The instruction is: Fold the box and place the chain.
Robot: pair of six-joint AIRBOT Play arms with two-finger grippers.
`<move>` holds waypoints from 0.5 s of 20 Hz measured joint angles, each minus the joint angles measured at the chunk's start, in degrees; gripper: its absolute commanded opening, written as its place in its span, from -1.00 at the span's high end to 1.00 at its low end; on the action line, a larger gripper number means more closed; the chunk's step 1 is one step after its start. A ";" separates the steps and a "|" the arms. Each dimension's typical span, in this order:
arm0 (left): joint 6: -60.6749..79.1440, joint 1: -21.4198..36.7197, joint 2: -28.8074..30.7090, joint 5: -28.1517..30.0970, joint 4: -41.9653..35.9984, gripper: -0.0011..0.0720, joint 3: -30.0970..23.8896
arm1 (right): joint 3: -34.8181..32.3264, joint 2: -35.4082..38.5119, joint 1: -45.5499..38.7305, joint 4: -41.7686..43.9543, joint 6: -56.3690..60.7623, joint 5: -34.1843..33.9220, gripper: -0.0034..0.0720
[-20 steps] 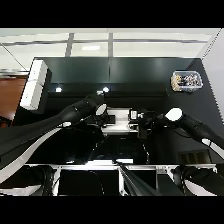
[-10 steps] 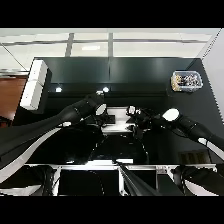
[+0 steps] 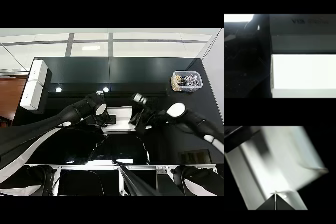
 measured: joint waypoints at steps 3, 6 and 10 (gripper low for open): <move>0.07 0.00 0.00 -0.04 0.00 0.89 0.00 | 3.56 2.97 -10.95 -8.15 17.14 6.80 0.87; 0.17 0.00 0.00 -0.07 0.15 0.89 0.00 | 2.71 4.17 -23.78 -12.79 32.98 7.30 0.87; 0.15 0.00 0.00 -0.09 0.17 0.89 0.00 | -1.86 0.42 -30.21 -10.88 44.30 9.31 0.87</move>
